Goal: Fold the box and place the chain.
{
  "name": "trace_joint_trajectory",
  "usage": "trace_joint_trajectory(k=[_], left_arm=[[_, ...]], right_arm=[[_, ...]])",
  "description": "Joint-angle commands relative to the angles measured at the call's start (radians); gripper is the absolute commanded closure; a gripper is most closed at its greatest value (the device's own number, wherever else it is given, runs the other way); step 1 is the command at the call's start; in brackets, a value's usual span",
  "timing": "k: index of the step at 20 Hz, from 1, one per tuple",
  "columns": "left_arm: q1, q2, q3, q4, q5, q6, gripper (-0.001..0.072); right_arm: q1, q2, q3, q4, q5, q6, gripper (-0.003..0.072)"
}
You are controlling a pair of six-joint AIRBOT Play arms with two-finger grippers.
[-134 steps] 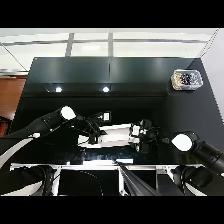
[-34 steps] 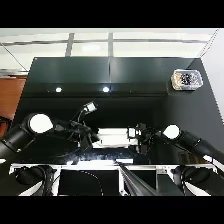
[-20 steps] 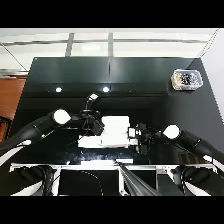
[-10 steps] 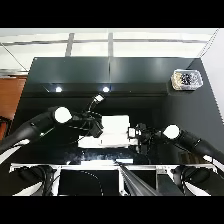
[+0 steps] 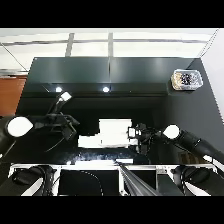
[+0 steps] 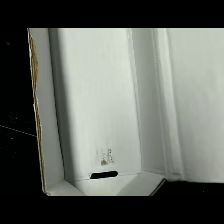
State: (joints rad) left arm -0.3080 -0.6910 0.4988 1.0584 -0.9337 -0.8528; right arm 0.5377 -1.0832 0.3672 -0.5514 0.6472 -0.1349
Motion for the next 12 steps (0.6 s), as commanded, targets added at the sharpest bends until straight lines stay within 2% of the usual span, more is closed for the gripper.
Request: trace_joint_trajectory(k=[1, 2, 3, 4, 8, 12], left_arm=[[0.057, 0.127, -0.142, -0.206, -0.010, 0.269, 0.0652], [0.039, 0.124, -0.173, -0.211, 0.000, 0.317, 0.0452], [0.019, 0.118, -0.200, -0.211, 0.033, 0.329, 0.0145], [-0.007, 0.106, -0.225, -0.211, 0.096, 0.329, 0.0000], [-0.147, 0.032, -0.237, -0.212, 0.200, 0.545, 0.0013], [-0.311, -0.078, -0.235, -0.212, 0.330, 0.562, 0.0022]], right_arm=[[0.000, 0.000, 0.000, 0.000, 0.000, 0.000, 0.0186], [0.000, 0.000, 0.000, 0.000, 0.000, 0.000, 0.0186], [0.000, 0.000, 0.000, 0.000, 0.000, 0.000, 0.0186], [0.000, 0.000, 0.000, 0.000, 0.000, 0.000, 0.0186], [0.000, 0.000, 0.000, 0.000, 0.000, 0.000, 0.0186], [0.000, 0.000, 0.000, 0.000, 0.000, 0.000, 0.0186]])
